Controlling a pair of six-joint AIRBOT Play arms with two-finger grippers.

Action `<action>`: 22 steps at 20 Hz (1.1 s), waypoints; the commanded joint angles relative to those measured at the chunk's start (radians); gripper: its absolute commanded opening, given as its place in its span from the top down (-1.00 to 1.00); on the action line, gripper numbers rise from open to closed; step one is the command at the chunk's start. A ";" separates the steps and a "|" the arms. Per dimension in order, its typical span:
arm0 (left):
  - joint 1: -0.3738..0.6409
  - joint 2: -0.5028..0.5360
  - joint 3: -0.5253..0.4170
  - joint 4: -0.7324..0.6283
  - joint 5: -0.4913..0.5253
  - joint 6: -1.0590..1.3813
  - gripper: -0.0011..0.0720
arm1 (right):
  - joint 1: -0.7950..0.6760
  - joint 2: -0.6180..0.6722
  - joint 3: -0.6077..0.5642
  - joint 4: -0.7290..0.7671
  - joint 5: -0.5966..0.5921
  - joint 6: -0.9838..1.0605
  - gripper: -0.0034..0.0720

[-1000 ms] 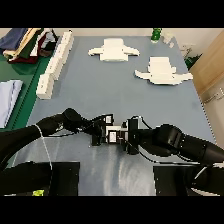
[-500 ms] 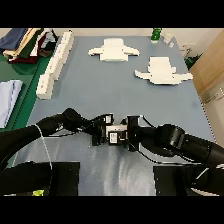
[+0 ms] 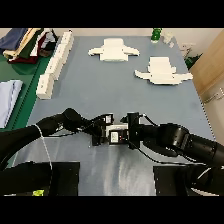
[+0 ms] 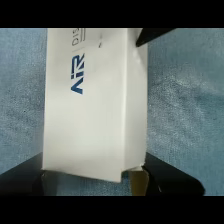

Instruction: Fold the box.

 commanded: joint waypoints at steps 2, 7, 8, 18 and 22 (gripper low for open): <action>0.000 0.001 0.000 0.001 0.000 0.002 -0.09 | -0.003 0.001 0.016 -0.045 0.007 0.006 -0.49; 0.000 0.001 0.000 0.001 0.000 0.002 -0.09 | -0.003 -0.010 0.016 -0.029 0.006 0.012 -0.49; 0.000 0.001 0.000 0.001 0.000 0.002 -0.09 | -0.003 -0.019 0.015 -0.024 0.006 0.012 -0.49; 0.000 0.001 0.000 0.001 0.000 0.002 -0.09 | 0.003 -0.055 0.014 0.052 -0.030 0.019 -0.49; 0.000 0.001 0.000 0.001 0.000 0.002 -0.09 | 0.010 -0.051 0.014 0.085 -0.047 0.018 -0.49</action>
